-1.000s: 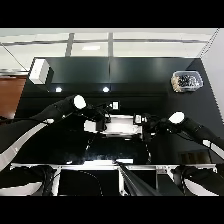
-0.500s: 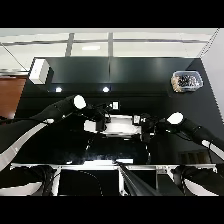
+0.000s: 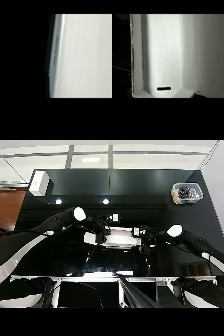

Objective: Fold the box and place the chain.

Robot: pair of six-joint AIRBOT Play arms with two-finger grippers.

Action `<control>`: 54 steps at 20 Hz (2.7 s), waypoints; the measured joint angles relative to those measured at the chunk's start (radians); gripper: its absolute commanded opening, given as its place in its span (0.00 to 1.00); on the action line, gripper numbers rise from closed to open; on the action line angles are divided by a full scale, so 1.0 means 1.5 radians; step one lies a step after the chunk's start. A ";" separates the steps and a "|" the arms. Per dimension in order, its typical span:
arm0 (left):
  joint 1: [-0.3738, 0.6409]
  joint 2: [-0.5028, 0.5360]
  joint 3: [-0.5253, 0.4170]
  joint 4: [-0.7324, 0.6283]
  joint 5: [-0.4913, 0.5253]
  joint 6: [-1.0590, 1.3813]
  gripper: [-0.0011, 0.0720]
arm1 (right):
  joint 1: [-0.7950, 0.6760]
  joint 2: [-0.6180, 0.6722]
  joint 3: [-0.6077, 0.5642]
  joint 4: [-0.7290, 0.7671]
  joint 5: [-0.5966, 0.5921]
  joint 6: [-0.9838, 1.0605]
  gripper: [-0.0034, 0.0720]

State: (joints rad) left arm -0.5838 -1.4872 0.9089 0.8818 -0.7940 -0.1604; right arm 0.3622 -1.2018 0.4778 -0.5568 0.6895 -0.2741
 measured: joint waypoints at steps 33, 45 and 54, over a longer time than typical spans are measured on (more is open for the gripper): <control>0.060 0.194 -0.112 -0.245 -0.044 -0.425 0.05 | 0.001 0.000 0.000 -0.013 0.015 -0.007 0.29; 0.057 0.097 -0.116 -0.241 0.080 -0.347 0.05 | 0.001 0.000 0.000 -0.014 0.014 -0.007 0.29; 0.058 0.090 -0.114 -0.162 0.050 -0.315 0.05 | 0.001 0.000 0.000 -0.014 0.016 -0.009 0.29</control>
State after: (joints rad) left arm -0.4965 -1.3525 0.7380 0.6384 -0.7189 -0.6323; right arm 0.3634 -1.2022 0.4778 -0.5785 0.7136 -0.2871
